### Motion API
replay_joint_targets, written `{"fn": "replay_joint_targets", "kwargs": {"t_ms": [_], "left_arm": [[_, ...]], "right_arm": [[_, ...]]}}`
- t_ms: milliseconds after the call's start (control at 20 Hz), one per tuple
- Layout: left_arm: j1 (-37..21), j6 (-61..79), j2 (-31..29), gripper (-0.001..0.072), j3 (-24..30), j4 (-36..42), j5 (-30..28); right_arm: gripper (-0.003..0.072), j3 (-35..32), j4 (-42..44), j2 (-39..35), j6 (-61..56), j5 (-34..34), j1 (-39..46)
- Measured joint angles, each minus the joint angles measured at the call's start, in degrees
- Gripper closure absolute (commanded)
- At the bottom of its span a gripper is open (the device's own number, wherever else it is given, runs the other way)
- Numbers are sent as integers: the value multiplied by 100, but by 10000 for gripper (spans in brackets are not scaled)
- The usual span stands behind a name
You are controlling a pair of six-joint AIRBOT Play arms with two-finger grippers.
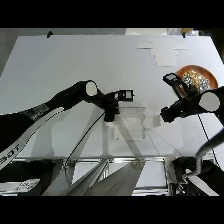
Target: Fold the box and place the chain.
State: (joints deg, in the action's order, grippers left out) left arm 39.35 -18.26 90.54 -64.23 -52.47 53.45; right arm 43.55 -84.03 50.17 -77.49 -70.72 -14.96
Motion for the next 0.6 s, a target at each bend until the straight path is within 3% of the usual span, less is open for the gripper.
{"fn": "replay_joint_targets", "kwargs": {"t_ms": [400,600], "left_arm": [[68,-116,68,698,-31,-96,-22],[70,-125,70,698,-31,-107,-15]], "right_arm": [[254,0,0,0,4,20,0],[327,0,9,0,72,24,0]]}}
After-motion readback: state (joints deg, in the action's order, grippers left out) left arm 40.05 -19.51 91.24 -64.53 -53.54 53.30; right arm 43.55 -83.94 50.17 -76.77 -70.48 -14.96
